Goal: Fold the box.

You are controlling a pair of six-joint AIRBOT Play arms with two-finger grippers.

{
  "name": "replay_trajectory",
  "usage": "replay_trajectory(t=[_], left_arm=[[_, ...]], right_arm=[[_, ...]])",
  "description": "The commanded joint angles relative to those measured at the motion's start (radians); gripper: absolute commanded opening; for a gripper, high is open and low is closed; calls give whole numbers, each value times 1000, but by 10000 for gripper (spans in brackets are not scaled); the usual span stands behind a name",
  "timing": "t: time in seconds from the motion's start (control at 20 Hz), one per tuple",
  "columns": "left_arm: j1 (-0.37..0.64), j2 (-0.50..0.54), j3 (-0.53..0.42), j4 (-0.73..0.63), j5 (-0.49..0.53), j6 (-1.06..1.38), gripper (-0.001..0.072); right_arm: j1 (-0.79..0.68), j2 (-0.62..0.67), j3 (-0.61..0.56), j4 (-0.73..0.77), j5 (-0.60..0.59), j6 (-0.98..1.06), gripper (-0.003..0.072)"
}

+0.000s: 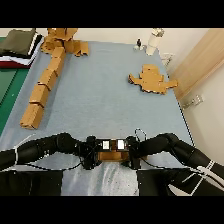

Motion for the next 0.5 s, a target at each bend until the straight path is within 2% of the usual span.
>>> replay_trajectory(t=[0.0, 0.1, 0.2, 0.35, 0.45], left_arm=[[0, 0, 0, 0, 1, 0, 439], [0, 0, 0, 0, 1, 0, 439], [0, 0, 0, 0, 1, 0, 439], [0, 0, 0, 0, 1, 0, 439], [0, 0, 0, 0, 1, 0, 439]], right_arm=[[-10, 30, 24, -80, -2, 116, 720], [-21, 75, 53, -193, -40, 263, 720], [-40, 134, 102, -267, -200, 398, 720], [-41, 234, 172, -211, -460, 563, 720], [-41, 298, 187, -132, -549, 676, 719]])
